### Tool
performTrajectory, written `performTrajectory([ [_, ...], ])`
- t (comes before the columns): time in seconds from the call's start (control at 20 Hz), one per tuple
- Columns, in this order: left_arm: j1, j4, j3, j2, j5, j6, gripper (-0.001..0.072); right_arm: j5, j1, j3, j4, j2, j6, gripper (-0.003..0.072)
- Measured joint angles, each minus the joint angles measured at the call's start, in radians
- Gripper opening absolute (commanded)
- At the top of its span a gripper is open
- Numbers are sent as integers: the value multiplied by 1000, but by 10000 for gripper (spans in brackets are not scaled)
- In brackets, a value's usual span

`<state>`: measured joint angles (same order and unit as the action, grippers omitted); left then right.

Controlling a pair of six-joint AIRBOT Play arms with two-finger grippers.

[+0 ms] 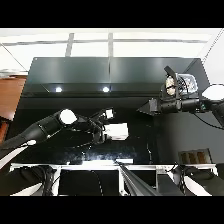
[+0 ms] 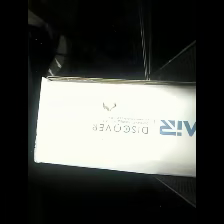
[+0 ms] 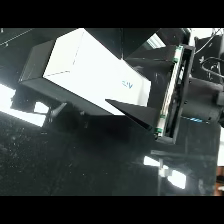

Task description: Fold the box and place the chain.

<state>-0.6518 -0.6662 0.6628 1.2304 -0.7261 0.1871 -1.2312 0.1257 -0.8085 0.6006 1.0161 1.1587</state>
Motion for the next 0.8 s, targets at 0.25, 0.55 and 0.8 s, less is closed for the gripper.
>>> performTrajectory([
  [0.25, -23, -4, 0, 32, 34, 1, 720, 3, 0, 0, 2, 0, 0, 24],
  [0.55, -58, -7, 0, 69, 55, 21, 484, 5, 0, 0, 2, 0, 0, 23],
  [0.8, -55, -13, 6, 71, 53, 43, 426, 8, 0, 0, 2, 0, 0, 23],
])
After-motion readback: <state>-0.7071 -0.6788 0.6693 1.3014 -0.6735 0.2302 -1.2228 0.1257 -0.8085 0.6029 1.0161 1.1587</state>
